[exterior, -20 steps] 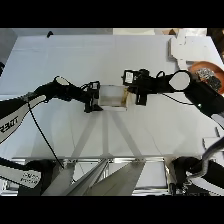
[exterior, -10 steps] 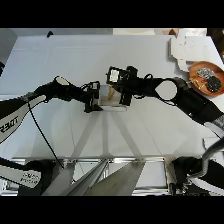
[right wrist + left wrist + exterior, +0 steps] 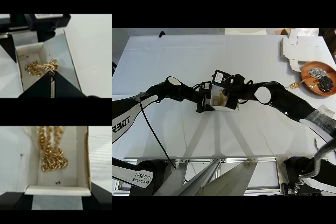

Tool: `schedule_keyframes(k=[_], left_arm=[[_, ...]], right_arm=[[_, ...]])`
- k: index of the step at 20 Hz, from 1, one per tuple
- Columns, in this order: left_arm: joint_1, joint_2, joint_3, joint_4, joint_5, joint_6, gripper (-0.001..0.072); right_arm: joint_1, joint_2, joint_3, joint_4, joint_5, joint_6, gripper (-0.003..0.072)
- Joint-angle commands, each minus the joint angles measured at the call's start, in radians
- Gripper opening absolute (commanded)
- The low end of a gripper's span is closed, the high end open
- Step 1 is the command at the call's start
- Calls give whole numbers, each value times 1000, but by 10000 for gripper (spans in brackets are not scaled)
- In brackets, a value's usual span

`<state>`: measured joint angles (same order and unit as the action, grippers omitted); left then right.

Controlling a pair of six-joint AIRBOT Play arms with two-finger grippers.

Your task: Fold the box and place the chain.

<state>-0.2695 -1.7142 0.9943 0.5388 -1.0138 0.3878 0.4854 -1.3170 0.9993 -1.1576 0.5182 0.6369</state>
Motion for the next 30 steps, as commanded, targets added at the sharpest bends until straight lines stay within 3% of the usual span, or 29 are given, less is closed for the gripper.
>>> schedule_keyframes(k=[1,2,4,5,11,15,18,22,23,26,30], left_arm=[[0,0,0,0,0,0,337],[0,0,0,0,0,0,337],[0,0,0,0,0,0,337],[0,0,0,0,0,0,337],[0,0,0,0,0,0,337],[0,0,0,0,0,0,337],[0,0,0,0,0,0,337],[0,0,0,0,0,0,337],[0,0,0,0,0,0,337],[0,0,0,0,0,0,337],[0,0,0,0,0,0,337]], right_arm=[[2,-38,1,-66,2,86,19],[1,-37,1,-66,2,86,36],[-2,-34,1,-66,2,86,224],[-2,-31,1,-68,5,86,249],[-65,77,1,-68,97,85,249],[-274,188,1,-70,284,39,284],[-457,194,1,-88,433,11,284],[-645,182,0,-103,443,161,284],[-672,178,0,-117,433,196,306],[-752,122,0,-130,409,462,486],[-849,46,0,-130,337,750,488]])
